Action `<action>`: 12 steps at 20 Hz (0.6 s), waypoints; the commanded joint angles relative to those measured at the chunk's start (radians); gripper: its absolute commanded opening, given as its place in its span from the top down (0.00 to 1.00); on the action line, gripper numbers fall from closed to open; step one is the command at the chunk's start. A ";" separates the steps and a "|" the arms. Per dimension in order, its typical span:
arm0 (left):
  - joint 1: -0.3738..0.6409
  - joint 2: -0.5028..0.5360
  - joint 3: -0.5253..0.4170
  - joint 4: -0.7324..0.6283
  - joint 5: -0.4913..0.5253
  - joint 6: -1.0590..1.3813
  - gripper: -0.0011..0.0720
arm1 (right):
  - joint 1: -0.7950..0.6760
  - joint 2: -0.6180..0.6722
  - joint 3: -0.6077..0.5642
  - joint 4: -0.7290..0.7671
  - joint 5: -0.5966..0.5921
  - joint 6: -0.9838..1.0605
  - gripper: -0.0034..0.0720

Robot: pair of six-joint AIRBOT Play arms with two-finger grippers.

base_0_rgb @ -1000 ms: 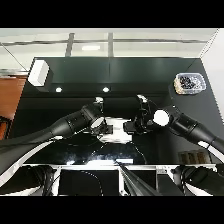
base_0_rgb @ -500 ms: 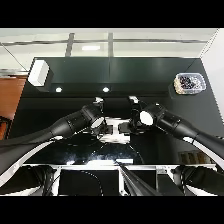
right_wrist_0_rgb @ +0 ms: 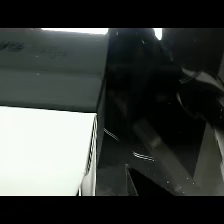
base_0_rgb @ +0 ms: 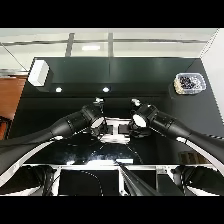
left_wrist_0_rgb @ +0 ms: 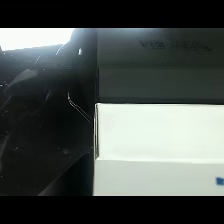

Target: Fold the box and place the chain.

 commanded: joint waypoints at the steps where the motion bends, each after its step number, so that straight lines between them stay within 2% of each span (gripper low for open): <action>1: 0.001 -0.001 0.001 0.002 -0.002 0.001 0.95 | 0.008 -0.022 0.002 0.007 -0.002 0.054 0.55; 9: 0.001 -0.001 0.001 0.002 -0.002 0.001 0.95 | 0.010 -0.058 0.002 0.024 -0.031 0.067 0.55; 10: 0.001 -0.001 0.001 0.002 -0.002 0.001 0.95 | 0.010 -0.061 0.002 0.024 -0.034 0.072 0.64; 11: 0.001 -0.001 0.001 0.002 -0.002 0.001 0.95 | 0.010 -0.064 0.002 0.024 -0.037 0.072 0.65; 12: 0.001 -0.001 0.001 0.002 -0.002 0.000 0.95 | 0.010 -0.066 0.002 0.024 -0.041 0.072 0.80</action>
